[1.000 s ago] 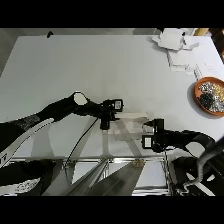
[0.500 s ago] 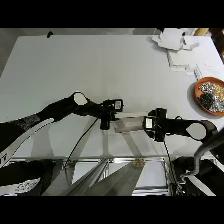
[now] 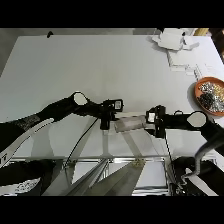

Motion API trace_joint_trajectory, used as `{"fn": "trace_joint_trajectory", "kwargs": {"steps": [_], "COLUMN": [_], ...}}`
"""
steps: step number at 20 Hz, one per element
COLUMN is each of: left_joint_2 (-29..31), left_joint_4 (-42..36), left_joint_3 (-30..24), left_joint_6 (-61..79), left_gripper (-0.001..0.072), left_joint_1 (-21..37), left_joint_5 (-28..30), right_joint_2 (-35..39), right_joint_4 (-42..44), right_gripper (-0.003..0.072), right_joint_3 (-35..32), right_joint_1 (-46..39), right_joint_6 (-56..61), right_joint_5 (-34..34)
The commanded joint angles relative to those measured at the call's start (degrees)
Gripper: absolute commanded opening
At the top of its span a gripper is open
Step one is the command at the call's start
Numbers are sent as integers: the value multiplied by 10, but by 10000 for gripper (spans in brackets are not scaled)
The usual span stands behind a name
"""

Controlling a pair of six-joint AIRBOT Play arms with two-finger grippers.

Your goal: Fold the box and place the chain.

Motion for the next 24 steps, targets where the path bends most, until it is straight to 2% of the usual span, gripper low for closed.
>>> {"fn": "trace_joint_trajectory", "kwargs": {"steps": [1,10,13,15,16,24], "left_joint_2": [0,0,0,0,0,0], "left_joint_4": [0,0,0,0,0,0], "left_joint_3": [0,0,0,0,0,0], "left_joint_6": [0,0,0,0,0,0], "left_gripper": [10,10,10,10,10,10], "left_joint_1": [0,0,0,0,0,0], "left_joint_5": [1,1,1,1,1,0], "right_joint_2": [-38,-124,-142,-149,-154,-175], "right_joint_4": [54,100,123,123,123,95], "right_gripper": [669,630,629,527,514,519], "right_joint_3": [1,17,17,17,17,15], "right_joint_1": [-17,-17,-17,-17,-17,-21], "right_joint_6": [-86,-107,-107,-107,-107,-103], "right_joint_5": [23,76,73,74,74,82]}}
